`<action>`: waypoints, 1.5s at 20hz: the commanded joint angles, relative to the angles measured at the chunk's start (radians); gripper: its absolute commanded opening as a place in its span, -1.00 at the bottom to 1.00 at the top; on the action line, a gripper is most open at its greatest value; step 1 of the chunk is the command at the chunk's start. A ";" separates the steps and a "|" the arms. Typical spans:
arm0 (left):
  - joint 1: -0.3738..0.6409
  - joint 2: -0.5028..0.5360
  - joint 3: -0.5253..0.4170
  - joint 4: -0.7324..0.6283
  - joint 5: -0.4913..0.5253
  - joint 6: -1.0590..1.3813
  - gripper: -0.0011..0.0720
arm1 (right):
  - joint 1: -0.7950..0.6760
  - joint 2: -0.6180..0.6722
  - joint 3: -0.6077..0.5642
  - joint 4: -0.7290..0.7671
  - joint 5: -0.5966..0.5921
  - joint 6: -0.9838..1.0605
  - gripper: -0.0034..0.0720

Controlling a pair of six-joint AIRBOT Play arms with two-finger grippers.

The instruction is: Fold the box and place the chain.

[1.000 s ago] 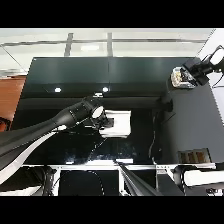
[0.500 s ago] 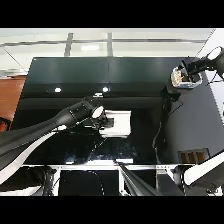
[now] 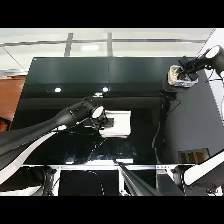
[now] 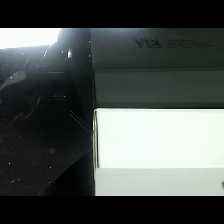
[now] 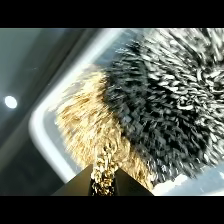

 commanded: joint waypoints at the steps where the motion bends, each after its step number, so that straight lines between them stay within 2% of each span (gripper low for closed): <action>1: 0.000 0.000 0.001 -0.003 0.000 0.000 -0.89 | 0.001 0.126 0.008 -0.053 0.048 -0.174 -0.87; 5: 0.000 0.000 0.001 0.000 -0.019 0.001 -0.89 | 0.012 0.377 0.008 -0.042 0.079 -0.341 -0.87; 8: 0.000 0.000 0.001 -0.002 -0.022 0.000 -0.89 | 0.042 0.566 0.008 -0.045 0.079 -0.390 -0.88; 12: 0.000 0.000 0.001 -0.003 -0.022 0.000 -0.89 | 0.053 0.759 0.008 -0.009 0.113 -0.413 -0.88; 15: 0.000 0.000 0.001 -0.003 -0.021 0.000 -0.89 | 0.055 0.867 0.015 0.073 0.128 -0.438 -0.88; 18: 0.000 0.000 0.001 -0.003 -0.021 0.000 -0.89 | 0.055 0.943 0.018 0.191 0.182 -0.469 -0.88; 20: 0.000 0.000 0.001 -0.003 -0.021 0.000 -0.89 | 0.055 0.969 0.018 0.266 0.264 -0.482 -0.88; 26: 0.000 0.000 0.001 -0.002 -0.021 0.000 -0.89 | 0.064 0.976 0.016 0.462 0.414 -0.544 -0.88; 30: 0.000 0.000 0.001 -0.002 -0.021 0.000 -0.89 | 0.145 0.976 -0.026 0.533 0.477 -0.547 -0.87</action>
